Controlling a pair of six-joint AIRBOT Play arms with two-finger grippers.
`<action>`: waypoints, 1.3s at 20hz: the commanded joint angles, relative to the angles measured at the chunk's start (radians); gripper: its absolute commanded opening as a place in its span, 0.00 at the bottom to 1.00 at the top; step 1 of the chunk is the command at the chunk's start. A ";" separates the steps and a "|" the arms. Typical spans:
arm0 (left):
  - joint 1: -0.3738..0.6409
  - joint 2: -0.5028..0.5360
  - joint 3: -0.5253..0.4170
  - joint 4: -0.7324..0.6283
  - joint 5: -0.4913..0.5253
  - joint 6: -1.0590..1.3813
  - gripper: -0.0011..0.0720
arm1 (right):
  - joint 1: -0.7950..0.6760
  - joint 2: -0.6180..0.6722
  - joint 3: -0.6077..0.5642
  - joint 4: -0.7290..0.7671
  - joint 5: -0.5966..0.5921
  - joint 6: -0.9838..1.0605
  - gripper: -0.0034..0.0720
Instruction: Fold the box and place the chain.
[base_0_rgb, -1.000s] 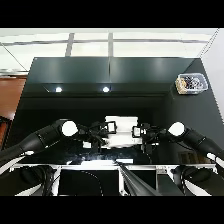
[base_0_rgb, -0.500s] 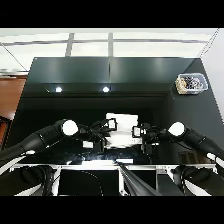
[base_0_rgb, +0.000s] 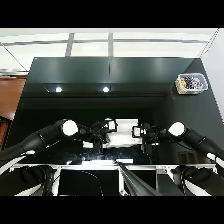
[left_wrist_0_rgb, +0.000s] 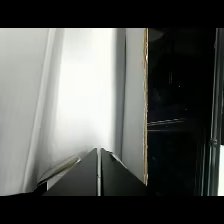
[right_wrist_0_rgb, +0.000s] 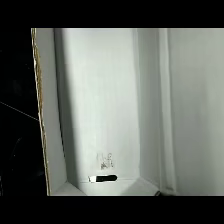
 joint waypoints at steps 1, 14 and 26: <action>0.014 0.021 0.000 0.027 -0.024 -0.034 0.05 | -0.001 -0.001 0.000 0.000 0.000 0.000 0.17; 0.652 0.294 -0.025 0.298 -0.352 -1.034 0.05 | -0.001 -0.001 0.000 0.000 0.000 0.000 0.16; 0.737 0.145 -0.328 -0.153 -0.368 -0.941 0.05 | -0.001 -0.001 0.000 0.000 0.000 0.000 0.17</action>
